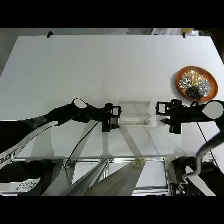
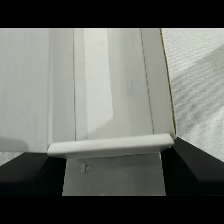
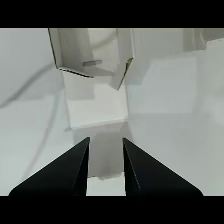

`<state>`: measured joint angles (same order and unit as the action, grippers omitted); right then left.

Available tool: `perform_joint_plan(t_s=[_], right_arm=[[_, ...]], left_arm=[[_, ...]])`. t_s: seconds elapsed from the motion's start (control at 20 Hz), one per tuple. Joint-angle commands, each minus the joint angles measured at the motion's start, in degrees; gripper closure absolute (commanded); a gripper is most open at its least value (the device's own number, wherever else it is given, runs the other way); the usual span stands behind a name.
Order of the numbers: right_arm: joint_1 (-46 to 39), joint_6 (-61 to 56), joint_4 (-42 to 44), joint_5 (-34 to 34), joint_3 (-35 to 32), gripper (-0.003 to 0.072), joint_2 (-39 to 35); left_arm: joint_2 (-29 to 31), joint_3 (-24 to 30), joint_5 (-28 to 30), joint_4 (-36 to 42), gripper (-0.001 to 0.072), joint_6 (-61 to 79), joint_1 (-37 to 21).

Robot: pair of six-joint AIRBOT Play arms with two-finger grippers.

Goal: Fold the box and place the chain.

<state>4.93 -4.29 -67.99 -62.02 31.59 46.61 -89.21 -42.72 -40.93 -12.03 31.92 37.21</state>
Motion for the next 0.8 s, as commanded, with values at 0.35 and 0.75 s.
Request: perform_joint_plan(t_s=[0.35, 0.75], right_arm=[[0.07, 17.99, 5.73, 6.51, -1.9, 0.0518, 10.03], [0.07, 23.02, 13.86, 10.38, -1.92, 0.0518, 14.91]], left_arm=[[0.0, -0.04, -0.02, 0.0, 0.0606, 0.0, 0.02], [0.0, -0.04, -0.02, 0.0, 0.0606, 0.0, 0.02]])
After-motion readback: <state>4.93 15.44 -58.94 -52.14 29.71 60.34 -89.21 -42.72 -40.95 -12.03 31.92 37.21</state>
